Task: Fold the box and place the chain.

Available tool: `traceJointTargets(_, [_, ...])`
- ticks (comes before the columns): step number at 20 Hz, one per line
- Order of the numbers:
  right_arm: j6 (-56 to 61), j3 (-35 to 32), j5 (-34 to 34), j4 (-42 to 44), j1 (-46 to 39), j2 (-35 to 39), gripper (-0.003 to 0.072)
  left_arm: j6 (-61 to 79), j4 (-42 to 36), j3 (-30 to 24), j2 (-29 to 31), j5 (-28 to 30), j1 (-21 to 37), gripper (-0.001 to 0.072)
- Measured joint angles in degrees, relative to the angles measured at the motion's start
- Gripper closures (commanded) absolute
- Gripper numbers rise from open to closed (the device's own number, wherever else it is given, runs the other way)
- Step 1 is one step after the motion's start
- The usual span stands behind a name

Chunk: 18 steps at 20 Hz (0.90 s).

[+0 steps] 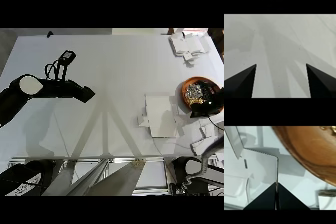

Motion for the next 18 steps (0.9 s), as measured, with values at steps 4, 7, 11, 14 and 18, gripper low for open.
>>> traceJointTargets(4, [-3.45, 0.00, -1.18, 8.70, 6.05, 2.23, 0.0676, 0.00, 0.00, 0.00, 0.00, 0.00, 0.00, 0.0013])
traceJointTargets(7, [-6.73, 0.00, -4.09, 17.88, 11.41, 4.70, 0.0677, 0.00, -0.02, 0.00, 0.00, 0.00, 0.00, 0.0013])
traceJointTargets(11, [-10.29, -0.07, -11.04, 27.69, 17.11, 6.95, 0.0678, 0.00, -0.02, 0.00, 0.00, 0.00, 0.00, 0.0013])
traceJointTargets(14, [-13.31, -1.14, -18.53, 34.07, 19.34, 7.58, 0.0679, 0.00, 0.00, 0.00, 0.00, 0.00, 0.00, 0.0013])
traceJointTargets(18, [-19.34, -6.03, -27.78, 42.51, 20.41, 7.89, 0.0679, 0.00, -0.02, 0.00, 0.00, 0.00, 0.00, 0.0013])
